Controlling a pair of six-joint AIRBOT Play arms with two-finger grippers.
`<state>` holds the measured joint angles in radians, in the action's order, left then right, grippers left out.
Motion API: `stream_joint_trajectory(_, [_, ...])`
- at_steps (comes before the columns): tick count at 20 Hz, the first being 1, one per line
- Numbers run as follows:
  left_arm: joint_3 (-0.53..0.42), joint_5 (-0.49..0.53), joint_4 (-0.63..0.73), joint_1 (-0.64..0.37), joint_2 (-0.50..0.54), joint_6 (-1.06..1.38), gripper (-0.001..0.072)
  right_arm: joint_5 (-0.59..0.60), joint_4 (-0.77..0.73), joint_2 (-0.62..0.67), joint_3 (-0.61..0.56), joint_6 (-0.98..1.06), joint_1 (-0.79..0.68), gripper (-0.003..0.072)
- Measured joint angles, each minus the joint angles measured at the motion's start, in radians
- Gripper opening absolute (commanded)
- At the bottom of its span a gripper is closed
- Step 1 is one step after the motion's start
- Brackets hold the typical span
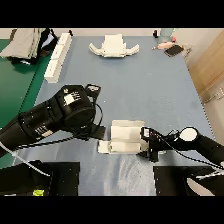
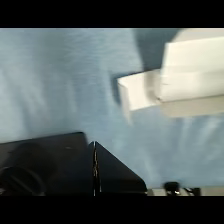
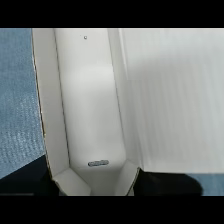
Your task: Fold the box.
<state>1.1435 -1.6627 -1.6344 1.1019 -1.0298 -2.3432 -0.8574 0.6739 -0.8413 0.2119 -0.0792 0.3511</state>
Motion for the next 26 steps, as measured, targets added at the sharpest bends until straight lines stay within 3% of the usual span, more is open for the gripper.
stream_joint_trajectory(3, [-0.102, 0.043, 0.068, -0.136, 0.047, 0.101, 0.0016, 0.0, 0.0, 0.0, 0.0, 0.0, 0.0, 0.0511])
stream_joint_trajectory(8, [-0.377, 0.266, 0.376, -0.478, 0.118, 0.407, 0.0017, 0.0, 0.0, 0.0, 0.0, 0.0, 0.0, 0.0512])
stream_joint_trajectory(11, [-0.528, 0.411, 0.565, -0.6, 0.122, 0.605, 0.0017, 0.0, 0.0, 0.0, 0.0, 0.0, 0.0, 0.0512])
stream_joint_trajectory(14, [-0.621, 0.547, 0.684, -0.633, 0.089, 0.747, 0.0017, 0.0, 0.0, 0.0, 0.0, 0.0, 0.0, 0.0512])
stream_joint_trajectory(18, [-0.665, 0.664, 0.829, -0.613, -0.003, 0.888, 0.0017, 0.0, 0.0, 0.0, 0.0, 0.0, 0.0, 0.0511])
stream_joint_trajectory(22, [-0.677, 0.729, 0.96, -0.579, -0.058, 0.992, 0.0017, 0.0, 0.0, 0.0, 0.0, 0.0, 0.0, 0.0512])
stream_joint_trajectory(26, [-0.666, 0.721, 1.019, -0.562, -0.071, 1.028, 0.0019, 0.0, 0.0, 0.0, 0.0, 0.0, 0.0, 0.0512])
